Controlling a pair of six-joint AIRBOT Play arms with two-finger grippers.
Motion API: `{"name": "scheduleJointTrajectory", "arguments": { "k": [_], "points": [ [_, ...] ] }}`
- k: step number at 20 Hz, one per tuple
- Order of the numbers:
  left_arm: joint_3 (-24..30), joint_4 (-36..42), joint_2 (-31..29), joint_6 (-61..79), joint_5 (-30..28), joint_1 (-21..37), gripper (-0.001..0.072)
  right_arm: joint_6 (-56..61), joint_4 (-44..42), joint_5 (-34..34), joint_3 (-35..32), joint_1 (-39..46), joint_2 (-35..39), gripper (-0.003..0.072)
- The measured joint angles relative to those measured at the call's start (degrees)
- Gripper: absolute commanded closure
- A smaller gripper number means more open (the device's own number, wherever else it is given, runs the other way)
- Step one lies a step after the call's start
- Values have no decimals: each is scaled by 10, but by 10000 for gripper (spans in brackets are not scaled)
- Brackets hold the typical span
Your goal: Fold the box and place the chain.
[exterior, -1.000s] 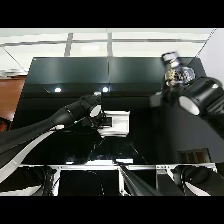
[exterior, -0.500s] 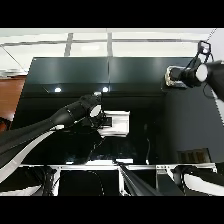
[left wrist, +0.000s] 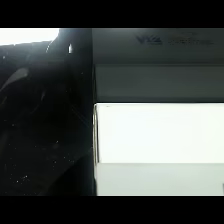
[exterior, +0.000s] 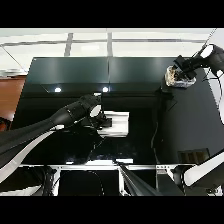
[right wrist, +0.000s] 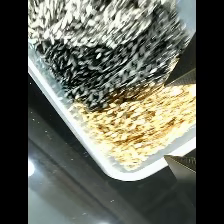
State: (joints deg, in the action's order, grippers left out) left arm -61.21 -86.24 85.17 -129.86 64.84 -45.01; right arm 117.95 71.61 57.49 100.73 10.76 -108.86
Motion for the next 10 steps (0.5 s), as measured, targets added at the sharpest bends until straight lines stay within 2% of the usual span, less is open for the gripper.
{"name": "scheduleJointTrajectory", "arguments": {
  "k": [5, 6, 8, 10],
  "points": [
    [0, 0, 0, 0, 1, 0, 682, 6, -34, 0, 21, 7, -41, 219],
    [0, 0, 0, 0, 1, 0, 682, 6, -38, -3, 22, 7, -46, 379],
    [0, 0, 0, 0, 1, 0, 682, 6, -40, -2, 23, 7, -55, 611],
    [0, 0, 0, 0, 1, 0, 681, -6, -42, -1, 26, 8, -59, 675]
  ]
}}
